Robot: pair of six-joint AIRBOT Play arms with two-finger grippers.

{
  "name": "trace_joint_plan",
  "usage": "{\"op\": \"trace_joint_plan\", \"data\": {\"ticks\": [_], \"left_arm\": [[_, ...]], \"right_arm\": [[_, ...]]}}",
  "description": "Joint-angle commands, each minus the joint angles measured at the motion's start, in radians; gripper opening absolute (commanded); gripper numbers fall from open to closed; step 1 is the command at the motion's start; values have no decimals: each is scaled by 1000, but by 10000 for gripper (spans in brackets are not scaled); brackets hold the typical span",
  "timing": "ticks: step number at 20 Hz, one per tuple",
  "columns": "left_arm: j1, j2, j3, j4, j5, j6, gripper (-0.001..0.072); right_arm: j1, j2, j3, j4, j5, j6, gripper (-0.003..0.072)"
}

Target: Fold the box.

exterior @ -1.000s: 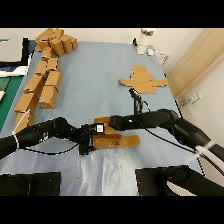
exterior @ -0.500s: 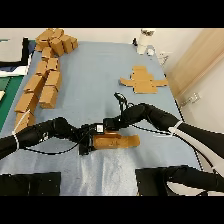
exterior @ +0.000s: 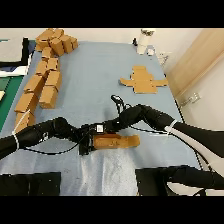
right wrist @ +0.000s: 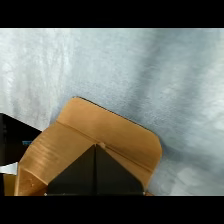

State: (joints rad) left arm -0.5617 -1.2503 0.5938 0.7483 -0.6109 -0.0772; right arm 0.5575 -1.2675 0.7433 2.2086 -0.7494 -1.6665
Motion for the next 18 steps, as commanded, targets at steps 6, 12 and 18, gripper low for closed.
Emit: {"op": "trace_joint_plan", "data": {"ticks": [6, 12, 18], "left_arm": [[1, -1, 0, 0, 0, 0, 470], [1, -1, 0, 0, 0, 0, 471], [1, -1, 0, 0, 0, 0, 471]], "right_arm": [[-37, 163, 79, -208, -74, -24, 3], [-106, 472, 53, -288, -300, -43, 3], [-51, 576, -174, -290, -414, -675, 720]]}}
